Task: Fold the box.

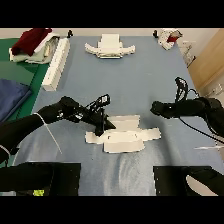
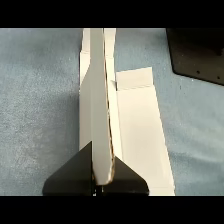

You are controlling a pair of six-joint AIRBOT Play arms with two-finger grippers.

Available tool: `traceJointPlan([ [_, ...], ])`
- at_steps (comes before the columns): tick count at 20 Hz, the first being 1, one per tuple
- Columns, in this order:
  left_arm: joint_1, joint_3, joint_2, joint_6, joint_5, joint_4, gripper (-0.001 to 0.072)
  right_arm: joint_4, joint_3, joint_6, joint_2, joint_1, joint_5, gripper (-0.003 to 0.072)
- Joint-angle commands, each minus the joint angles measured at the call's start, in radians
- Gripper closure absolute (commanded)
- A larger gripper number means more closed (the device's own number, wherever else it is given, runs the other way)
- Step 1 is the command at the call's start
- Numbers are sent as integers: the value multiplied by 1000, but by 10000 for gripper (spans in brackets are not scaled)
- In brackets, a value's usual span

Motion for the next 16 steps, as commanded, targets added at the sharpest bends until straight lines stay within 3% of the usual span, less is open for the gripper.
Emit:
traceJointPlan([
  [1,0,-1,-1,-1,6,15,696,23,1,0,0,0,-51,486],
  [3,0,-1,-1,0,5,15,696,22,1,-3,0,0,-86,488],
  [5,0,-1,-1,0,6,16,696,21,1,-6,0,0,-97,535],
  [16,0,55,0,82,-47,23,696,14,1,-23,0,0,-96,535],
])
